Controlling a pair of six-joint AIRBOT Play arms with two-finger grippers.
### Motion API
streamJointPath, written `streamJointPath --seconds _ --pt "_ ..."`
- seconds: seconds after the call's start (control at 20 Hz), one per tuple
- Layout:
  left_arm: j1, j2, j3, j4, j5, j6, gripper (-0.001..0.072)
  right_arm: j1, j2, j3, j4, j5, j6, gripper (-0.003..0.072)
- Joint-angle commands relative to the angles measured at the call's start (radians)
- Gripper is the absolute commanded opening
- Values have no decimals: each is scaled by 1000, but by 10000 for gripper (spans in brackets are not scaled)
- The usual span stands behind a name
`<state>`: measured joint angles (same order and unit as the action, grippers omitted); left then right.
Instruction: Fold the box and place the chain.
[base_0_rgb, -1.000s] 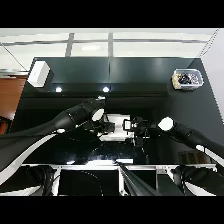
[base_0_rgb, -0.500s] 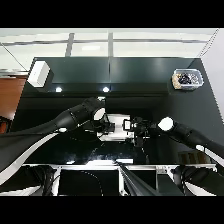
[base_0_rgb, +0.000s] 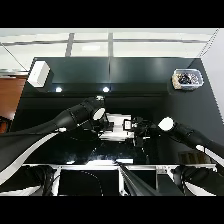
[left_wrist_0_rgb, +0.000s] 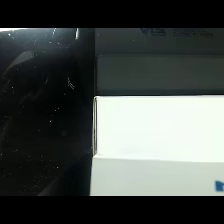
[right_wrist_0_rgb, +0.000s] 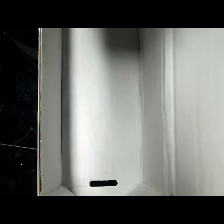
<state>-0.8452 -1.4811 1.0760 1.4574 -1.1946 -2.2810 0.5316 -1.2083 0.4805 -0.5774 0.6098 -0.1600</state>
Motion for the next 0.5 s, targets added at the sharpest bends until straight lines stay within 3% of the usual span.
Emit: streamJointPath --seconds 0.0,0.1,0.45 --pt "-1 -1 1 -9 2 2 68 0 1 0 0 -2 -1 173" --pt "0 -1 1 -8 -2 2 283 0 1 0 0 -2 -1 173" --pt "5 -3 1 -7 -11 -2 297 0 1 0 0 -2 -1 173"
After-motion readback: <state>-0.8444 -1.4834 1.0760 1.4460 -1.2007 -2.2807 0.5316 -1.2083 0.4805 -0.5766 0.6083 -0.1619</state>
